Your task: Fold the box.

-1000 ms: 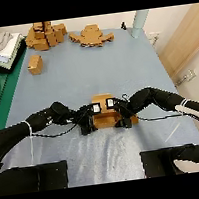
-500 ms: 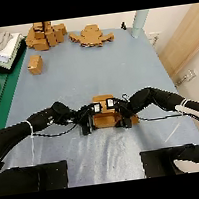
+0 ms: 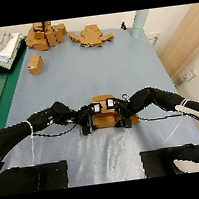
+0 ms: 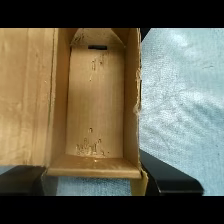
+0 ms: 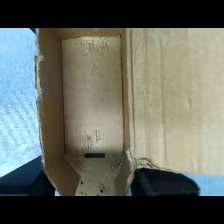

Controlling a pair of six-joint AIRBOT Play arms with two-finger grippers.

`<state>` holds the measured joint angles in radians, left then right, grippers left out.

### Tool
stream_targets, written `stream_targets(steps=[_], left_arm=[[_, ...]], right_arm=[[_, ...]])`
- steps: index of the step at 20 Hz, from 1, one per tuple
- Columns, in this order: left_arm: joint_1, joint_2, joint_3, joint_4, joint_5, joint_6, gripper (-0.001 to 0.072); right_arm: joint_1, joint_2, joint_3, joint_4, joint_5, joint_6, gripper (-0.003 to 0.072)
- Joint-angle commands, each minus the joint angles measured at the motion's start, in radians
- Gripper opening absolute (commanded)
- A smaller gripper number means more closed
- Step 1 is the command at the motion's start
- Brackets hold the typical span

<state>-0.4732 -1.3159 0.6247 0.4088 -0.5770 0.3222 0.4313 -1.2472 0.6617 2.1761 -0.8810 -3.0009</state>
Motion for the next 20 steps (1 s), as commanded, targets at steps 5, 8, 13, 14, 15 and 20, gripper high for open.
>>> stream_targets(steps=[5,8,13,14,15,20], left_arm=[[0.001,0.000,0.001,0.000,0.001,0.000,0.0424],[0.001,0.000,0.001,0.000,0.001,0.000,0.0424],[0.001,0.000,0.001,0.000,0.001,0.000,0.0424],[0.001,0.000,0.001,0.000,0.001,0.000,0.0424],[0.001,0.000,0.001,0.000,0.001,0.000,0.0424],[0.001,0.000,0.001,0.000,0.000,0.000,0.0424]], right_arm=[[0.000,0.000,0.000,0.000,0.000,0.000,0.0600],[0.001,0.000,0.000,0.005,-0.001,0.000,0.0599],[0.001,0.021,0.002,0.030,-0.022,0.007,0.0720],[0.000,0.037,0.002,0.010,-0.029,0.017,0.0720],[-0.002,0.055,0.002,-0.030,-0.029,0.075,0.0720],[-0.002,0.191,0.002,-0.242,-0.187,0.281,0.0720]])
